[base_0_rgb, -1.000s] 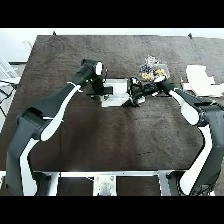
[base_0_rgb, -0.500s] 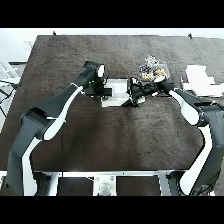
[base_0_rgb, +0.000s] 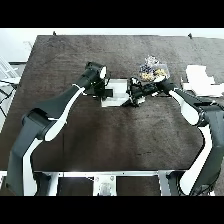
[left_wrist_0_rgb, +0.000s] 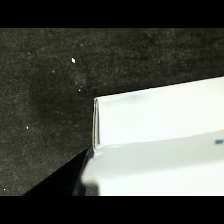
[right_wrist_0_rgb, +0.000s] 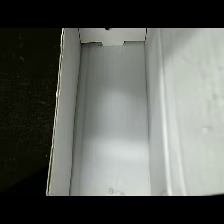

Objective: Fold the box and place the chain.

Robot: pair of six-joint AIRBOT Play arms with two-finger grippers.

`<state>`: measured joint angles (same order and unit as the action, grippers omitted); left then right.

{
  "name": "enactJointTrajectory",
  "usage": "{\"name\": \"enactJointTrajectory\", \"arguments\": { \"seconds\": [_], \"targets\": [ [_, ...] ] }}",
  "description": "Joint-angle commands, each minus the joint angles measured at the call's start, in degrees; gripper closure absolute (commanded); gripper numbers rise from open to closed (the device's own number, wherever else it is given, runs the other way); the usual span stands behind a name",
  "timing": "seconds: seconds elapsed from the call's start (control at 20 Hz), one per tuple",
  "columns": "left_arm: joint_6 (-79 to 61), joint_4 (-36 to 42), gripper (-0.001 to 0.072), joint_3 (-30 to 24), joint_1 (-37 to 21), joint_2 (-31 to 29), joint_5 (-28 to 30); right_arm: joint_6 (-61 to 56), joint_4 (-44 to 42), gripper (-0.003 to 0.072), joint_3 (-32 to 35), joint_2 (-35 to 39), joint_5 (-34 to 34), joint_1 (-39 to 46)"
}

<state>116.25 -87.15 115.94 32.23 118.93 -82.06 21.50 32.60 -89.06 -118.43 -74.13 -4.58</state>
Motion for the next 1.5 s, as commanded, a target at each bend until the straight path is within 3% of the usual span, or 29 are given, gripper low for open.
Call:
{"name": "enactJointTrajectory", "arguments": {
  "seconds": [0.0,0.1,0.15,0.2,0.5,0.55,0.6,0.65,0.95,1.15,1.25,1.35,1.45],
  "targets": [
    [-0.4,-0.3,0.0479,0.0,0.3,0.0,0.0,0.0,0.0,0.0178,0.0,0.0,0.0,0.0],
    [-0.4,-0.7,0.0481,0.0,0.7,0.0,0.0,0.0,0.0,0.0178,0.0,0.0,0.0,0.0],
    [-0.8,-0.9,0.0641,0.0,0.7,0.0,0.0,0.0,0.0,0.0178,0.0,0.0,0.0,0.0],
    [-1.0,-0.9,0.0679,0.0,0.7,0.0,0.1,0.0,0.0,0.0177,0.0,0.0,0.0,0.0],
    [-1.0,-0.7,0.0674,0.0,0.7,-0.1,0.0,0.0,0.0,0.0178,0.0,0.0,0.0,0.0],
    [-1.2,-0.5,0.0536,0.0,0.7,-0.5,0.0,0.0,0.0,0.0178,0.0,0.0,0.0,0.0],
    [-1.4,-0.2,0.0173,0.2,0.7,-1.0,-0.2,0.0,0.0,0.0178,0.0,0.0,0.0,0.0],
    [-2.9,0.4,0.0102,0.2,0.7,-1.6,-0.5,0.0,0.0,0.0177,0.0,0.0,0.0,0.0],
    [-15.1,0.0,0.0097,0.8,0.6,-8.8,-5.7,0.0,0.0,0.0177,0.0,0.0,0.0,0.0],
    [-38.9,0.6,0.0099,0.8,-0.7,-10.8,-7.0,0.0,0.0,0.0178,0.0,0.0,0.0,0.0],
    [-58.8,13.0,0.0099,0.4,-4.2,-10.8,-5.9,0.0,0.0,0.0177,0.0,0.0,0.0,0.0],
    [-80.3,31.7,0.0100,-1.6,-10.6,-10.8,-14.4,0.0,0.0,0.0178,0.0,0.0,0.0,0.0],
    [-81.4,33.7,0.0100,-3.7,-14.9,-10.8,-15.8,0.0,0.0,0.0177,0.0,0.0,0.0,0.0]
  ]
}}
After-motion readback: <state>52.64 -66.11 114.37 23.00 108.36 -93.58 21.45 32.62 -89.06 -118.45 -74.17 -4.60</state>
